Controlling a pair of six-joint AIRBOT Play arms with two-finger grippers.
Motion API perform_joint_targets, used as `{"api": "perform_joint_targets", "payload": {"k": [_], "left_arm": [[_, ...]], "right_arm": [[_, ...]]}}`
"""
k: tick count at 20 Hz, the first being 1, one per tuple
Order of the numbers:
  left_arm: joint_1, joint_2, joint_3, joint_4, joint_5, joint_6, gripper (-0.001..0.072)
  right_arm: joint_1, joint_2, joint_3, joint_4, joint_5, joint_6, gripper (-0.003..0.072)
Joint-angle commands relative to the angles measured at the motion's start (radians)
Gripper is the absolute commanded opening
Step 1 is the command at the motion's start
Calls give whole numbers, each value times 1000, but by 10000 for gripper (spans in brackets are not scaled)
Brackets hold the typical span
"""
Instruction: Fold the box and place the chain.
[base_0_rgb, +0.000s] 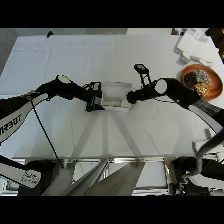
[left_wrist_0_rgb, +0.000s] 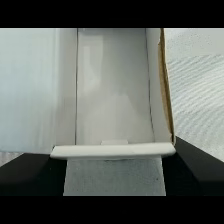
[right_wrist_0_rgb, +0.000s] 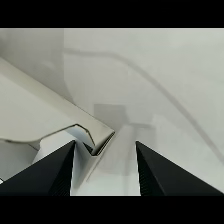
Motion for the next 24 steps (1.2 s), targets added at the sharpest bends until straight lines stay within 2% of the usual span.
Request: {"api": "perform_joint_targets", "payload": {"k": [1, 5, 8, 13, 18, 19, 20, 21, 22, 24], "left_arm": [[1, 0, 0, 1, 0, 0, 278], [1, 0, 0, 0, 0, 0, 278], [1, 0, 0, 0, 0, 0, 278], [1, 0, 0, 0, 0, 0, 278], [1, 0, 0, 0, 0, 0, 278], [1, 0, 0, 1, 0, 0, 278], [1, 0, 0, 0, 0, 0, 278], [1, 0, 0, 0, 0, 0, 278], [1, 0, 0, 0, 0, 0, 278], [1, 0, 0, 0, 0, 0, 278]], "right_arm": [[47, -3, 27, -178, 69, 224, 422], [100, -12, 34, -307, 114, 439, 402], [134, -63, 84, -359, 201, 535, 406], [183, -142, 170, -402, 200, 676, 406], [198, -180, 183, -461, 214, 870, 404], [200, -182, 183, -470, 214, 875, 387], [200, -183, 183, -483, 213, 882, 328], [200, -183, 183, -487, 211, 896, 209], [200, -183, 183, -491, 205, 935, 167], [200, -183, 183, -493, 188, 1010, 165]]}}
